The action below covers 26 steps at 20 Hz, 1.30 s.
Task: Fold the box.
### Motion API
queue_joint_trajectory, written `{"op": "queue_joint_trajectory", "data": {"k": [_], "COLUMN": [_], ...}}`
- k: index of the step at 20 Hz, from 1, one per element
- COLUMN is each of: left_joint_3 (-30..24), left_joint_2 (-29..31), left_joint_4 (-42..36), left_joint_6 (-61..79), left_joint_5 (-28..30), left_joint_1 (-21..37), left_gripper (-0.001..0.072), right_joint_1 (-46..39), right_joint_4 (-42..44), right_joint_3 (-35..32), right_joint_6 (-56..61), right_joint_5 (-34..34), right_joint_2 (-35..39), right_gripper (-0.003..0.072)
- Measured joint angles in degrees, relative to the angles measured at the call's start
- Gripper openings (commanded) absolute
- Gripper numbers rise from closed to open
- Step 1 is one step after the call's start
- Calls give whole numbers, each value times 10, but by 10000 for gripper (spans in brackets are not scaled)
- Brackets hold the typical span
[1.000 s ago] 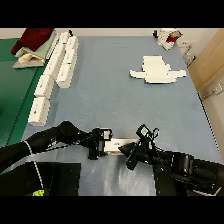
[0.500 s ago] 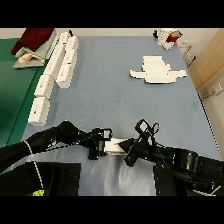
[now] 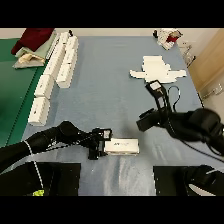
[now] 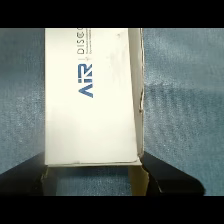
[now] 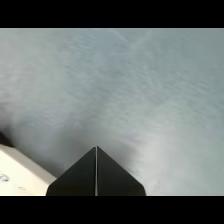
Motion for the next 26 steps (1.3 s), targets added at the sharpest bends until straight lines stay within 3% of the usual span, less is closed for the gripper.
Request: {"op": "queue_joint_trajectory", "data": {"k": [6,12,20,23,26], "left_joint_3": [0,0,10,19,24], "left_joint_2": [0,0,15,62,122], "left_joint_4": [0,0,2,33,113], "left_joint_6": [0,0,-24,-132,-305], "left_joint_5": [0,0,9,12,41], "left_joint_1": [0,0,0,29,104], "left_gripper": [522,522,522,522,522], "right_joint_1": [-188,-240,-248,-248,-248], "right_joint_4": [140,182,189,188,188], "right_joint_3": [136,222,241,242,242], "right_joint_6": [-234,-333,-355,-356,-356], "right_joint_5": [-134,-199,-214,-215,-216], "right_joint_2": [-176,-327,-370,-372,-373], "right_gripper": [3,5,5,5,5]}}
